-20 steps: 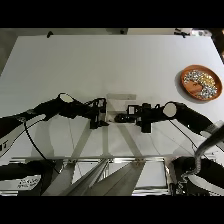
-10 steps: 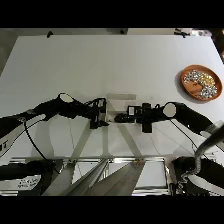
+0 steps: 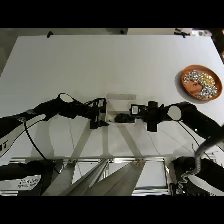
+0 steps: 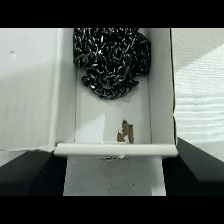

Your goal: Fold the box and place the chain.

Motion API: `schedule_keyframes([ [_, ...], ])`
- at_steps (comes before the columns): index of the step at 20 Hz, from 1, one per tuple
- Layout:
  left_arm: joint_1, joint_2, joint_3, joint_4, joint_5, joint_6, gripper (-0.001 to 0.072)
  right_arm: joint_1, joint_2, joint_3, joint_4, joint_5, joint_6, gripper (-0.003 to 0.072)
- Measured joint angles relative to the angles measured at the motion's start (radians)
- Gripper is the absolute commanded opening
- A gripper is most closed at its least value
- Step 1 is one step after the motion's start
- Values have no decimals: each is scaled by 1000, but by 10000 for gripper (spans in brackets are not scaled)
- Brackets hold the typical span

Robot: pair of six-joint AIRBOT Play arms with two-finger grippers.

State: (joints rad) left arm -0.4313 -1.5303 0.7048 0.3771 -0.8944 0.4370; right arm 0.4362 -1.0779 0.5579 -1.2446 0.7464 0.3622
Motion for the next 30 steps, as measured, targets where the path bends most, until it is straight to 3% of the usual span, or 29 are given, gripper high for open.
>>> schedule_keyframes([
  [6,0,0,0,0,0,0,274,0,177,0,0,43,139,11],
  [12,0,0,0,0,0,0,274,79,270,0,160,-11,234,11],
  [17,0,0,0,0,0,0,274,216,184,0,222,-237,416,12],
  [22,0,0,0,0,0,0,274,260,0,0,280,-329,606,15],
  [23,0,0,0,0,0,0,274,263,-31,0,311,-336,627,32],
  [25,0,0,0,0,0,0,274,267,-71,1,365,-344,655,230],
  [29,0,0,0,0,0,0,274,267,-84,16,430,-348,678,262],
  [30,0,0,0,0,0,0,274,261,-76,24,438,-344,679,338],
])
